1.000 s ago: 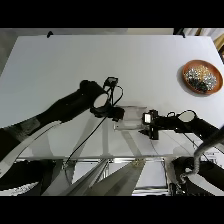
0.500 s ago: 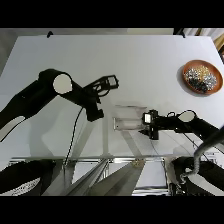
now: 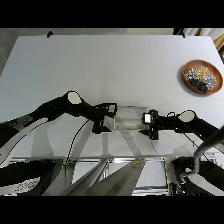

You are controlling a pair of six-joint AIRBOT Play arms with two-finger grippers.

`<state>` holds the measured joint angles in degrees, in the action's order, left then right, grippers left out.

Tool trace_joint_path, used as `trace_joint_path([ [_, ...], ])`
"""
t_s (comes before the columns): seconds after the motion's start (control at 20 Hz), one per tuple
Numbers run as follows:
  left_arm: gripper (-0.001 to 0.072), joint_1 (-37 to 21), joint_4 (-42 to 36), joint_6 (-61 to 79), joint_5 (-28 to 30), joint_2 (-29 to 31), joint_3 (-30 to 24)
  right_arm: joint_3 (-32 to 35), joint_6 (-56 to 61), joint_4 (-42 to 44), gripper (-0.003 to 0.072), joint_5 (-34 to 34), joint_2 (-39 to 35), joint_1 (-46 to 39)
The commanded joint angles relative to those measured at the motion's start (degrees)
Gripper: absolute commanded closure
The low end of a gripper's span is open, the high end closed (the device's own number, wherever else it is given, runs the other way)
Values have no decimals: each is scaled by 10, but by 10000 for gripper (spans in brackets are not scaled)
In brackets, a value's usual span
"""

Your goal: Fold the box and place the chain.

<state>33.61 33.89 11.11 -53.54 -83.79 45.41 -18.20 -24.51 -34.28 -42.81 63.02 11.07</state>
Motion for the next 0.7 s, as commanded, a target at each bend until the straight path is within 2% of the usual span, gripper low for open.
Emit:
trace_joint_path([
  [0.0,7,8,-60,69,34,-31,-7,0,0,0,389,0,0,0],
  [0.3,6,17,-68,69,33,-40,-9,0,0,0,389,0,0,0],
  [0.6,14,22,-83,36,65,-52,-10,0,0,0,389,0,0,0],
  [0.65,52,22,-83,31,66,-53,-10,0,0,0,389,0,0,0],
])
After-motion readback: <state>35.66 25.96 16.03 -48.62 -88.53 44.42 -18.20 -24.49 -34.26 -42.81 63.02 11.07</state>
